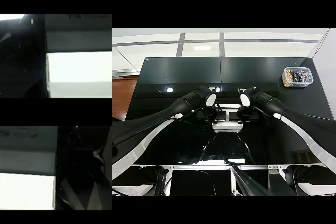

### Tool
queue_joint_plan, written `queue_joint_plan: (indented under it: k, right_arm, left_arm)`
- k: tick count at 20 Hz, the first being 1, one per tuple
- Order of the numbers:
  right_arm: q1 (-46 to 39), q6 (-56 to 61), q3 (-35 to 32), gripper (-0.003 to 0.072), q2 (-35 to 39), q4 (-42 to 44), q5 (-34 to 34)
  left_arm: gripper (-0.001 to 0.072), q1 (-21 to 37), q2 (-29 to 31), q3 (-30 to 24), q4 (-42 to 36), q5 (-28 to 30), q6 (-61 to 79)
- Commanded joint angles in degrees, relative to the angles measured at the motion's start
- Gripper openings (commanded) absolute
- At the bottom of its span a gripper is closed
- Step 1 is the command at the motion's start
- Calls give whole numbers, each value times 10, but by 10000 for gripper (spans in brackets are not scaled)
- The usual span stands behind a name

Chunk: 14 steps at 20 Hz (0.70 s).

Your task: Fold the box and place the chain.

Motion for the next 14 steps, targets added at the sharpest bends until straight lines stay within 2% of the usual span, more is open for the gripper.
queue_joint_plan:
  k: [1,2,3,4,5,6,10,11,12,14]
  right_arm:
    - [1,4,0,12,-4,-3,5]
    - [1,5,0,17,-4,-3,5]
    - [1,5,0,101,-4,-3,5]
    - [1,5,0,136,-4,-3,5]
    - [2,5,0,107,-3,-3,5]
    - [2,4,0,11,-3,-3,5]
    - [1,5,0,16,19,-14,-8]
    - [1,5,0,139,28,-17,-8]
    - [1,4,0,352,39,-18,-8]
    - [1,-25,0,381,70,-17,5]
  left_arm:
    - [26,0,0,0,1,1,2]
    - [26,0,0,0,1,1,2]
    - [26,1,0,0,1,1,2]
    - [26,0,0,0,1,1,2]
    - [26,0,0,0,1,1,2]
    - [26,0,0,0,1,1,2]
    - [26,0,0,0,0,1,2]
    - [26,0,0,0,1,1,2]
    - [26,0,0,0,0,1,2]
    - [26,0,0,0,0,1,2]
